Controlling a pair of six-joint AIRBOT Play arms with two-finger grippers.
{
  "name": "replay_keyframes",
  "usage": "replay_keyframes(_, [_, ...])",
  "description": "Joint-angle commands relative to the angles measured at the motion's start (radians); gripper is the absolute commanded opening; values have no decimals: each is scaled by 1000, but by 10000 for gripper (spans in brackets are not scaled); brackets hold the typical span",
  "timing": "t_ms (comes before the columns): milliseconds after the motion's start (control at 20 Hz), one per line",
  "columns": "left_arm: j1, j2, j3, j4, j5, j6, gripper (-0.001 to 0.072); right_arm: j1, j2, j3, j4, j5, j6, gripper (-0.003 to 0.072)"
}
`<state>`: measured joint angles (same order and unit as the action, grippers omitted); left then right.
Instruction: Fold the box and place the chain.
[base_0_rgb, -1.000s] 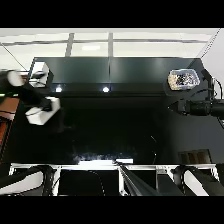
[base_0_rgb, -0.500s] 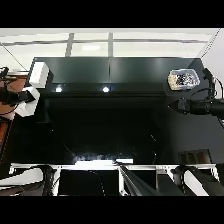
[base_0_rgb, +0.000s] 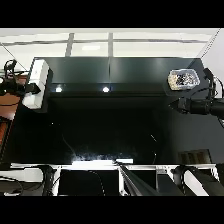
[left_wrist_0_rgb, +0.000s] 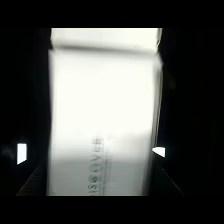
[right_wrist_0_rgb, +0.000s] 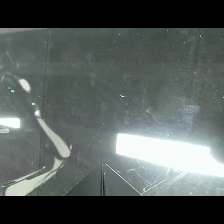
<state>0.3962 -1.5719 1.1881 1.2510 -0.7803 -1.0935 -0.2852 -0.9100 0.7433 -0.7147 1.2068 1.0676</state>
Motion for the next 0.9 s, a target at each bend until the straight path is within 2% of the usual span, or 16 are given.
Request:
replay_keyframes(0, [-10,-9,53,17,-18,1,720,1,1,1,7,23,3,13])
replay_keyframes(150, [-10,28,176,21,-168,-42,720,0,1,32,-2,95,-93,13])
replay_keyframes(300, [-10,69,347,23,-384,-156,719,-2,2,199,-77,204,-110,12])
replay_keyframes(350, [-11,88,400,23,-452,-230,636,-2,2,255,-89,247,-102,12])
replay_keyframes(400, [-13,106,447,23,-523,-299,282,-2,8,305,-96,280,-91,12])
replay_keyframes(450, [-18,128,474,13,-586,-309,28,-2,26,331,-101,279,-70,12])
replay_keyframes(500, [-36,166,471,0,-602,-306,23,-1,62,334,-103,248,-48,11])
replay_keyframes(600, [-105,272,425,2,-569,-302,21,14,140,329,-131,156,-42,8])
replay_keyframes(650, [-154,348,369,4,-505,-301,21,40,193,311,-164,64,-68,7])
replay_keyframes(750, [-287,549,167,5,-286,-298,22,93,307,223,-263,-178,-81,8])
replay_keyframes(850, [-426,753,-95,8,-83,-298,22,105,370,93,-290,-328,-80,9])
